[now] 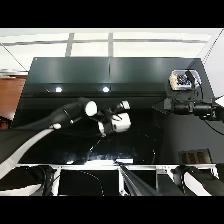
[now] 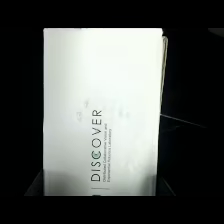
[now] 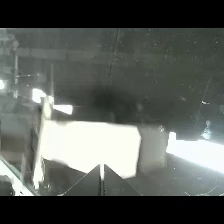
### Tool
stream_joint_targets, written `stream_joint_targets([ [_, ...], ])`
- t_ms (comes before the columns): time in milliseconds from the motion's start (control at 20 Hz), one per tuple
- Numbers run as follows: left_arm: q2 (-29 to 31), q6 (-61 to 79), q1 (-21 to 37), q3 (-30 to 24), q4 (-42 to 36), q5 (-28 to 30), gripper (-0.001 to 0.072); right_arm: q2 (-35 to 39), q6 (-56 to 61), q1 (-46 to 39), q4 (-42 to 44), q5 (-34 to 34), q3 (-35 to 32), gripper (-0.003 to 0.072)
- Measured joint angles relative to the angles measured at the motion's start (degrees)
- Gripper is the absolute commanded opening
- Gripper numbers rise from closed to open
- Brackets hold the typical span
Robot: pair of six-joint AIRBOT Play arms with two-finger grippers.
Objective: Fold the box and place the chain.
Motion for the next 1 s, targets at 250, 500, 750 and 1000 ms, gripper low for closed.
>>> stream_joint_targets([
  [250, -0.87, -8.39, 20.81, 7.82, 5.46, -2.38, 0.0342, 0.00, 0.00, 0.00, 0.00, -0.04, 0.00, 0.0036],
  [500, -11.02, -14.53, 42.77, 25.55, 6.84, -4.46, 0.0354, 0.00, -0.17, 0.90, -0.85, -0.90, 0.00, 0.0036],
  [750, -24.46, -19.15, 54.07, 44.46, 6.56, -6.08, 0.0354, 0.00, -0.26, 1.92, -1.16, -1.62, 0.00, 0.0036],
  [1000, -34.95, -20.44, 55.95, 56.19, 7.48, -7.82, 0.0707, 0.00, 1.42, 2.27, -1.20, -3.13, 0.00, 0.0036],
])
